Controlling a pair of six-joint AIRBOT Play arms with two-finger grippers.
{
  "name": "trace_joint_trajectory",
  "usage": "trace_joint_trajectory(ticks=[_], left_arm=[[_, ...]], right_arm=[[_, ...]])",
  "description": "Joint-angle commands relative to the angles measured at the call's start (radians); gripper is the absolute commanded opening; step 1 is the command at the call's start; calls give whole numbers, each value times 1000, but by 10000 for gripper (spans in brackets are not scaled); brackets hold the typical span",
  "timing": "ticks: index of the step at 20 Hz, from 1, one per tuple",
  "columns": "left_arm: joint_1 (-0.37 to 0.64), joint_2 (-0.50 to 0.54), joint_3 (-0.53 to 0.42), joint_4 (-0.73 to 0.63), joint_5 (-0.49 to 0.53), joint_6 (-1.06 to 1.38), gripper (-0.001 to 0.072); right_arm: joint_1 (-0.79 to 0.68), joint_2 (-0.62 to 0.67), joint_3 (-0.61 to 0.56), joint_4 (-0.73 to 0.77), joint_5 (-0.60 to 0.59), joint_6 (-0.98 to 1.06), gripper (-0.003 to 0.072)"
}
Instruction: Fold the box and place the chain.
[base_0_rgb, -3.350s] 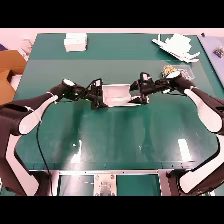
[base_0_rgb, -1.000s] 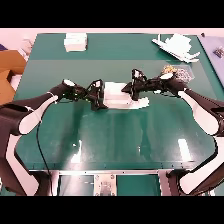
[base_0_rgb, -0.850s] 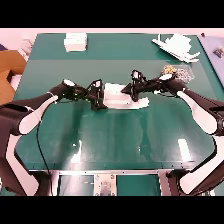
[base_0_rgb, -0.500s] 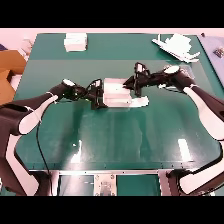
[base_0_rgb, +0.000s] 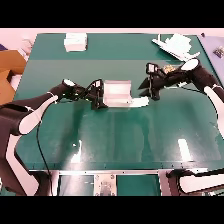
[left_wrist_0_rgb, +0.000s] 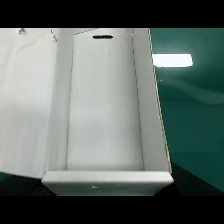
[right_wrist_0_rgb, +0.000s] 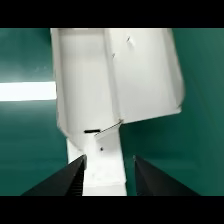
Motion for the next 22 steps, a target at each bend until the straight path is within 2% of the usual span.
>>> trace_joint_trajectory(ticks=[1, 2, 4, 8, 10, 12, 22], left_arm=[[0, 0, 0, 0, 2, 0, 529], [0, 0, 0, 1, 1, 0, 529], [0, 0, 0, 0, 1, 0, 529], [0, 0, 0, 0, 2, 0, 529], [0, 0, 0, 0, 0, -1, 529], [0, 0, 0, 0, -1, -1, 529], [0, 0, 0, 0, -1, -1, 529]], right_arm=[[-6, 8, -92, -67, -36, 24, 476], [-5, 7, -111, -67, -68, 24, 506], [2, 7, -130, -62, -101, 4, 463], [28, -2, -144, 1, -148, -29, 458], [41, -17, -144, 25, -163, -61, 420], [51, -33, -144, 58, -179, -84, 420], [84, -77, -145, 69, -267, -142, 351]])
